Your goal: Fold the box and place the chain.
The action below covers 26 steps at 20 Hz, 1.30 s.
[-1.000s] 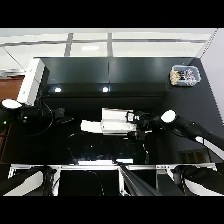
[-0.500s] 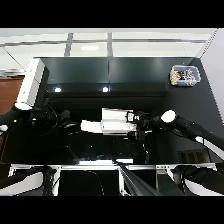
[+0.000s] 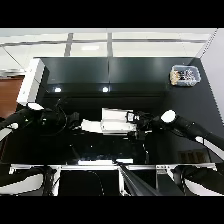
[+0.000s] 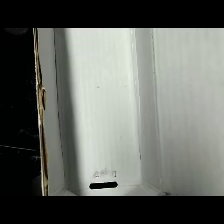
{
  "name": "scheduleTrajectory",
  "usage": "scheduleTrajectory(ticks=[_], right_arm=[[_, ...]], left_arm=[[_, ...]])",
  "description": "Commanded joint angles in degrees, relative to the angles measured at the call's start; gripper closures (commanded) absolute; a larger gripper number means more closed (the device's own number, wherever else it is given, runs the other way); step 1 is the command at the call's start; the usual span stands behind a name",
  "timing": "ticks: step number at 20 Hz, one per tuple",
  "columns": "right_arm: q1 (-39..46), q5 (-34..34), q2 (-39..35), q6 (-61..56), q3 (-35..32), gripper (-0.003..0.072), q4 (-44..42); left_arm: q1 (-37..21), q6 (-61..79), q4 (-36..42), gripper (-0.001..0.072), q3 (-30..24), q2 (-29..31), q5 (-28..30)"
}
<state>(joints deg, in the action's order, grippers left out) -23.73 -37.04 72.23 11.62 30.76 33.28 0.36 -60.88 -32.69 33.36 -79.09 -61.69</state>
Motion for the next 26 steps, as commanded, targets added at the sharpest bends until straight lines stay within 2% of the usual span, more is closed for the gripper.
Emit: scheduleTrajectory(ticks=[1,7,10,16,21,24,26], right_arm=[[0.02,-0.02,-0.02,-0.02,-0.04,0.0512,0.00],[0.02,-0.02,-0.02,-0.02,-0.04,0.0512,0.00],[0.02,-0.02,-0.02,-0.02,-0.04,0.0512,0.00],[0.02,-0.02,-0.02,-0.02,-0.04,0.0512,0.00],[0.02,-0.02,-0.02,0.00,-0.04,0.0512,0.00],[0.02,-0.02,-0.02,-0.02,-0.04,0.0512,0.00],[0.02,-0.02,-0.02,-0.02,-0.04,0.0512,0.00]], left_arm=[[1.55,2.08,1.70,0.0689,0.24,-0.37,-0.15],[4.15,3.58,1.29,0.0689,3.78,-0.42,-0.09],[6.29,3.48,-2.84,0.0689,6.03,-1.05,-0.22],[8.87,3.48,-3.30,0.0688,6.54,-2.62,-0.50],[4.46,3.32,-5.92,0.0689,8.74,-2.60,-1.95],[2.45,-0.70,-11.82,0.0689,8.35,-2.64,-1.33],[2.93,-2.43,-10.97,0.0689,6.80,-3.06,-1.36]])
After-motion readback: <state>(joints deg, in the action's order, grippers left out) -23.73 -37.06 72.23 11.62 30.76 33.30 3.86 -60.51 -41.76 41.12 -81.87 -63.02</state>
